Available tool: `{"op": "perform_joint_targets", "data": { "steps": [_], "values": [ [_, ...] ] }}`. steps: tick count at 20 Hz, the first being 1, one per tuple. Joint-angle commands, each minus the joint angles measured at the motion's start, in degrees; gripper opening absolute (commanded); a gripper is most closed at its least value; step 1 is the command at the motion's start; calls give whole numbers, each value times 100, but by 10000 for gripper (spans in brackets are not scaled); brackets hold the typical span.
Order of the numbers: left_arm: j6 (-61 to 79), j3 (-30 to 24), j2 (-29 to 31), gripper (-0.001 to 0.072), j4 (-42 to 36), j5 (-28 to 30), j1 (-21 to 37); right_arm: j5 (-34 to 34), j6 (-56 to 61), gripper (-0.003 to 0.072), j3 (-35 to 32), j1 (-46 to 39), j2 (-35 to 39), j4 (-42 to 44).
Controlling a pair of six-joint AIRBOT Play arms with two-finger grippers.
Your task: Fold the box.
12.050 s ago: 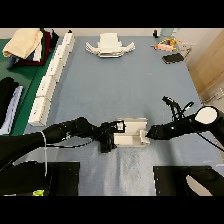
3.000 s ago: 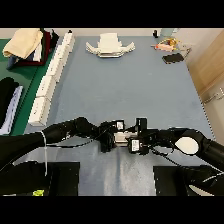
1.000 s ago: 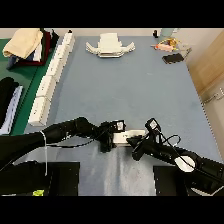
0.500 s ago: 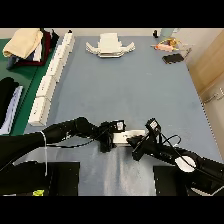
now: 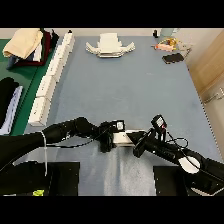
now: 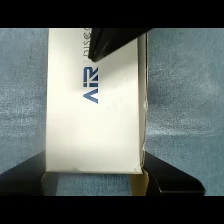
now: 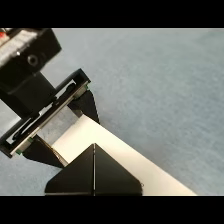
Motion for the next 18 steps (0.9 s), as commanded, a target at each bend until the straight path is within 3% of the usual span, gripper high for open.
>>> {"op": "perform_joint_targets", "data": {
  "steps": [1, 5, 9, 11, 14, 18],
  "values": [
    [9, -2, -2, 425, 7, 4, 0, 81, -4, 3, 7, 4, 28, -11],
    [9, -2, -2, 425, 7, 4, 2, 212, -4, 3, 70, -20, 15, -11],
    [9, -2, -2, 425, 4, 2, 0, 1241, 72, 3, 680, -697, -337, -470],
    [9, -2, -2, 424, 4, 4, 0, 1827, 579, 3, 1239, -1342, -743, -1408],
    [9, -2, -2, 425, 7, 2, 2, 2966, 1633, 3, 2354, -2256, -1550, -3495],
    [9, -2, -2, 424, 7, 2, 0, 5281, 2669, 3, 4068, -2916, -2848, -5193]
  ]
}}
